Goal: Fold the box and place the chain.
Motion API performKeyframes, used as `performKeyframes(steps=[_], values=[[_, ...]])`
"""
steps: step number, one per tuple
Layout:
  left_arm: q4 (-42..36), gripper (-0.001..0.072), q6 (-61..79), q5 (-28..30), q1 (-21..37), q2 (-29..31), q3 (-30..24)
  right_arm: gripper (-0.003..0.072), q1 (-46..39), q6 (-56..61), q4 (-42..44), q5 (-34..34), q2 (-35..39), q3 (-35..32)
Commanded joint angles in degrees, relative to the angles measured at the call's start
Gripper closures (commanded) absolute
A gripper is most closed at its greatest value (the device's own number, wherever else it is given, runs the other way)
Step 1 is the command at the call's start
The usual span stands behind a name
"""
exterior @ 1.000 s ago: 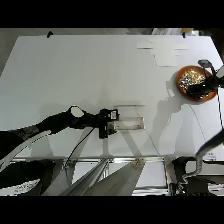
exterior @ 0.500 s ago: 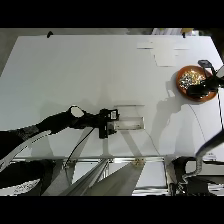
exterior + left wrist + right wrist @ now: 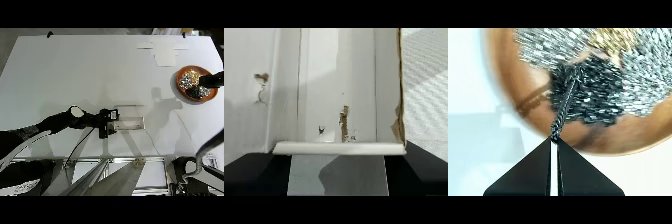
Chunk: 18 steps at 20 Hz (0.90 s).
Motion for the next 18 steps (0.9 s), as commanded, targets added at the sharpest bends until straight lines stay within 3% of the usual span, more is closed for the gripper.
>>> performKeyframes(steps=[1,4,10,18], values=[[0.02,0.0503,0.02,0.02,0.02,0.04,-0.02,0.067,0.17,-1.18,10.67,5.97,7.45,0.02],[0.0,0.0503,0.02,0.02,0.02,0.04,-0.02,0.067,2.62,-1.46,16.02,8.59,14.16,-0.02],[0.0,0.0503,0.02,0.0,0.02,0.04,-0.02,0.067,13.0,-0.81,16.63,14.95,26.1,-0.02],[0.0,0.0503,0.02,0.02,0.02,0.04,-0.02,0.067,25.68,0.72,19.52,19.96,35.34,-0.02]])
